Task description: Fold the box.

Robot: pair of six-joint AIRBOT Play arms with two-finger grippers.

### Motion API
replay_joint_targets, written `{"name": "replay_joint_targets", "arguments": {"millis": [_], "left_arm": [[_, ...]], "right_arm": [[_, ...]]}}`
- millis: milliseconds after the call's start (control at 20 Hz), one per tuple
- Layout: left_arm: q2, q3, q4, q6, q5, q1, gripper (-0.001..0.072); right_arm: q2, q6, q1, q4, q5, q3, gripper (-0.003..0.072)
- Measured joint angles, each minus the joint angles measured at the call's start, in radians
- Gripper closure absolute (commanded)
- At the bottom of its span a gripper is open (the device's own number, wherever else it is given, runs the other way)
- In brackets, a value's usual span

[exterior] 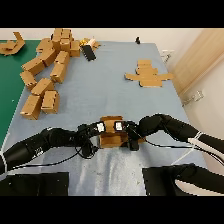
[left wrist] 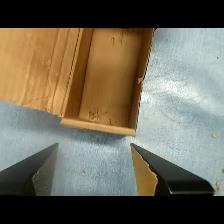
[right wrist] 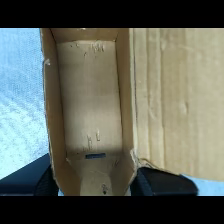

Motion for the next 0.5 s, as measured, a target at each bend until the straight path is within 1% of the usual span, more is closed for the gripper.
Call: {"name": "replay_joint_targets", "arguments": {"millis": [200, 500], "left_arm": [[-0.034, 0.011, -0.014, 0.034, 0.028, -0.027, 0.0021], [-0.084, 0.04, -0.031, 0.047, 0.04, -0.05, 0.0021]], "right_arm": [[0.0, 0.0, 0.0, 0.0, 0.0, 0.0, 0.0175], [0.0, 0.0, 0.0, 0.0, 0.0, 0.0, 0.0175]]}}
